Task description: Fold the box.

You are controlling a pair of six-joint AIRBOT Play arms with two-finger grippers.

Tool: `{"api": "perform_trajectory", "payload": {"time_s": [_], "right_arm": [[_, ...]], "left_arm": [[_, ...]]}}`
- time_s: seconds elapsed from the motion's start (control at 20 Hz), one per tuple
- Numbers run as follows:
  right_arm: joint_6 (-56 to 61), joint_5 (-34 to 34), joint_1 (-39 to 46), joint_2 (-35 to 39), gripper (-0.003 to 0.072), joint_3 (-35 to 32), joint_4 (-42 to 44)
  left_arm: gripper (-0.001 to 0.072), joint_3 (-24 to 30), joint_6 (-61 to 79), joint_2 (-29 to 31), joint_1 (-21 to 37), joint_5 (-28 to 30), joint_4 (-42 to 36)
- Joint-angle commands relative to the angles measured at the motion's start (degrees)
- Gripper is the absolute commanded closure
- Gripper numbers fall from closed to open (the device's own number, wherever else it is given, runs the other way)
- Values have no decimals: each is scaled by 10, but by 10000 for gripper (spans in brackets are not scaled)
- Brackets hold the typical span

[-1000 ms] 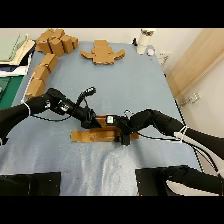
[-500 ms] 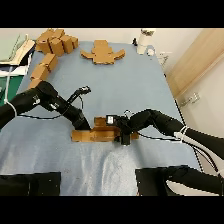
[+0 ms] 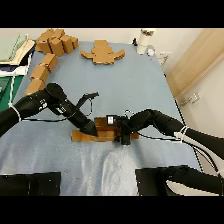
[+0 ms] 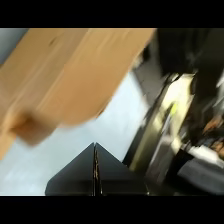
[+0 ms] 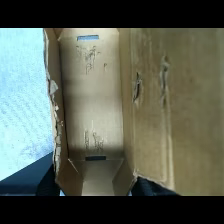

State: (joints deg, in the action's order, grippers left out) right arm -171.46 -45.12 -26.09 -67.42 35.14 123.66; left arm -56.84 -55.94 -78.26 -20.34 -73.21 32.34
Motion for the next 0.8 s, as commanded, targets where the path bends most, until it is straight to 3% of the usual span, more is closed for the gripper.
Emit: {"api": "perform_trajectory", "payload": {"time_s": [0.0,0.15,0.25,0.5,0.75], "right_arm": [[0,0,0,0,167,0,0],[0,0,0,0,167,0,0],[0,0,0,0,167,0,0],[0,0,0,0,167,0,0],[0,0,0,0,167,0,0]], "left_arm": [[696,-3,-33,0,-5,106,-73],[696,-3,-51,0,14,209,-81],[696,-3,-51,-14,15,238,-72],[697,-3,-94,-93,14,207,-18],[697,-3,-95,-115,14,202,-2]]}}
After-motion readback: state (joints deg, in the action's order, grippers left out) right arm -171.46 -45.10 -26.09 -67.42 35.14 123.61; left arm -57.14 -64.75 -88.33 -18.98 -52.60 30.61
